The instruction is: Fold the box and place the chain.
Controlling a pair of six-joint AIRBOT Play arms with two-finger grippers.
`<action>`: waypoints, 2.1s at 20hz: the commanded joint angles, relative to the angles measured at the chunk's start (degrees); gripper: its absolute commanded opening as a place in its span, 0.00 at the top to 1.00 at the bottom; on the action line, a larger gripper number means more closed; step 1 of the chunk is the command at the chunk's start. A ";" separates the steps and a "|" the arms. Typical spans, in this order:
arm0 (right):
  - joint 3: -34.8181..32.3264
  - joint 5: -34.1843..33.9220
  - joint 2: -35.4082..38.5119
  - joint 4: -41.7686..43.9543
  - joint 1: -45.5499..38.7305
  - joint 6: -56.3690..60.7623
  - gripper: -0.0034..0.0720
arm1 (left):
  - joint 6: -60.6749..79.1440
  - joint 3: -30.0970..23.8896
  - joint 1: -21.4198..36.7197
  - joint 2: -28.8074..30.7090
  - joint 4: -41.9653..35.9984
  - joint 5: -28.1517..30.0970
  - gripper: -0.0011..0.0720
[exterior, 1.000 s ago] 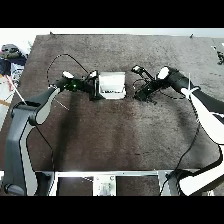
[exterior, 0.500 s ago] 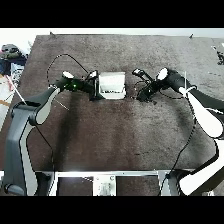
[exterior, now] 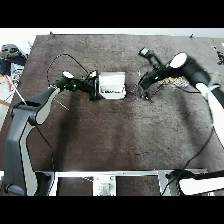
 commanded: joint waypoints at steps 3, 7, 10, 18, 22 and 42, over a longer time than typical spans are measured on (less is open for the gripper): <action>3.85 -4.59 11.23 5.95 1.03 -0.20 0.94 | 0.02 0.00 0.00 0.00 0.02 0.00 0.34; 8.22 -9.97 12.35 5.99 4.85 -0.17 0.94 | 0.02 0.00 0.00 0.00 0.02 -0.02 0.34; 8.37 -14.91 11.76 5.95 9.60 -0.22 0.94 | 0.02 0.00 0.00 0.00 0.02 0.00 0.34; 8.35 -11.91 0.04 4.68 14.14 1.03 0.94 | 0.02 0.00 0.00 0.00 0.02 0.00 0.34; 8.31 -5.84 -5.16 3.69 14.05 3.04 0.65 | 0.02 0.02 0.00 0.00 0.02 0.00 0.34; 8.39 -2.62 -19.63 3.45 0.96 -10.10 0.55 | 0.02 0.00 0.00 0.00 0.02 0.00 0.34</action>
